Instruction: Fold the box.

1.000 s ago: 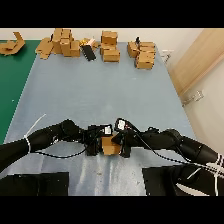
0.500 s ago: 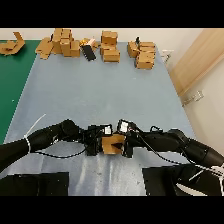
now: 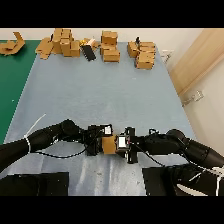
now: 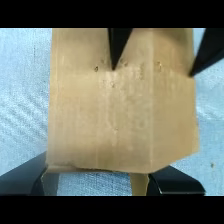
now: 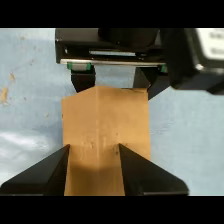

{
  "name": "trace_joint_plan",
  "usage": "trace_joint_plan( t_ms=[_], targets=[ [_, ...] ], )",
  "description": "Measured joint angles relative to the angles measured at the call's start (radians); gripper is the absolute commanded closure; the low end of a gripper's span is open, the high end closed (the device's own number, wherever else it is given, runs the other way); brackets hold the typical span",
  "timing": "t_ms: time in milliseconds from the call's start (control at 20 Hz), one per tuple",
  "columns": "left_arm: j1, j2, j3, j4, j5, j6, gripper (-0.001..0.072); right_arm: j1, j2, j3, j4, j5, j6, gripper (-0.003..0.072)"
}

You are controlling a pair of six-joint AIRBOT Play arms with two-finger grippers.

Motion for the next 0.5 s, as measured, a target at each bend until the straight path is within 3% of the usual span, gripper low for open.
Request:
trace_joint_plan(
  t_ms=[500],
  targets=[
    [0.000, 0.000, 0.000, -0.001, 0.000, -0.001, 0.0242, 0.025, 0.011, 0.000, -0.119, 0.083, -0.057, 0.0243]
  ],
)
